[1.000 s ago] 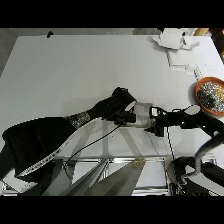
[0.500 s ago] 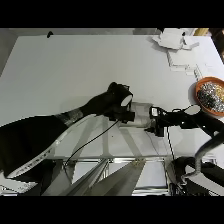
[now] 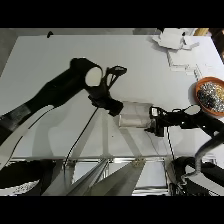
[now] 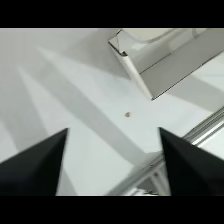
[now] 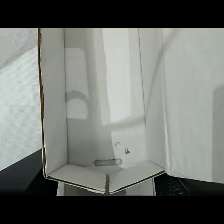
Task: Fold the box and place the chain.
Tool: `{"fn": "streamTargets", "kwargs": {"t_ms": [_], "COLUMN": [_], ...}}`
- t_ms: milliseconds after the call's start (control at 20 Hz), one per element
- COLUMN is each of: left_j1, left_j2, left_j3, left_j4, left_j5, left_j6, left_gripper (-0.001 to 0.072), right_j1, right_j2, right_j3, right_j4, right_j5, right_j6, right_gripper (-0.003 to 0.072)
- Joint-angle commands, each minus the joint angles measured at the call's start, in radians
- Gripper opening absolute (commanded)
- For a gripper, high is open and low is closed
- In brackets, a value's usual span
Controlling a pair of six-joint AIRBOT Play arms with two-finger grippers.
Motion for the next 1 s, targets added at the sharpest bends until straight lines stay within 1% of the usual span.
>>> {"fn": "streamTargets", "kwargs": {"t_ms": [0, 100, 150, 250, 300, 350, 400, 450, 500, 600, 700, 850, 950], "left_j1": [0.082, 0.117, 0.125, 0.129, 0.133, 0.138, 0.143, 0.148, 0.154, 0.165, 0.163, 0.161, 0.161], "left_j2": [0.098, 0.099, 0.098, 0.095, 0.087, 0.074, 0.057, 0.034, 0.010, -0.027, -0.046, -0.068, -0.081], "left_j3": [-0.180, -0.303, -0.366, -0.495, -0.543, -0.583, -0.605, -0.611, -0.611, -0.611, -0.611, -0.611, -0.611], "left_j4": [-0.172, -0.283, -0.337, -0.495, -0.566, -0.626, -0.659, -0.671, -0.704, -0.811, -0.892, -1.006, -1.048], "left_j5": [0.198, 0.328, 0.400, 0.547, 0.583, 0.597, 0.597, 0.588, 0.587, 0.588, 0.587, 0.581, 0.555], "left_j6": [0.589, 0.986, 1.135, 1.468, 1.638, 1.812, 1.938, 1.987, 1.986, 1.990, 2.021, 2.140, 2.187], "left_gripper": [0.0693, 0.0693, 0.0692, 0.0692, 0.0692, 0.0693, 0.0693, 0.0693, 0.0693, 0.0695, 0.0696, 0.0696, 0.0696], "right_j1": [0.000, 0.000, 0.000, 0.000, 0.000, 0.000, 0.000, 0.000, 0.000, 0.000, 0.000, 0.000, 0.000], "right_j2": [0.001, 0.001, 0.001, 0.001, 0.001, 0.001, 0.001, 0.001, 0.001, 0.001, 0.001, 0.001, 0.001], "right_j3": [0.000, 0.000, 0.000, 0.000, 0.000, 0.000, 0.000, 0.000, 0.000, 0.000, 0.000, 0.000, 0.000], "right_j4": [0.000, 0.000, 0.000, 0.000, 0.000, 0.000, 0.000, 0.000, 0.000, 0.000, 0.000, 0.000, 0.000], "right_j5": [0.000, 0.000, 0.000, 0.000, 0.000, 0.000, 0.000, 0.000, 0.000, 0.000, 0.000, 0.000, 0.000], "right_j6": [0.000, 0.000, 0.000, 0.000, 0.000, 0.000, 0.000, 0.000, 0.000, 0.000, 0.000, 0.000, 0.000], "right_gripper": [0.0409, 0.0409, 0.0409, 0.0409, 0.0409, 0.0409, 0.0409, 0.0409, 0.0409, 0.0409, 0.0409, 0.0409, 0.0409]}}
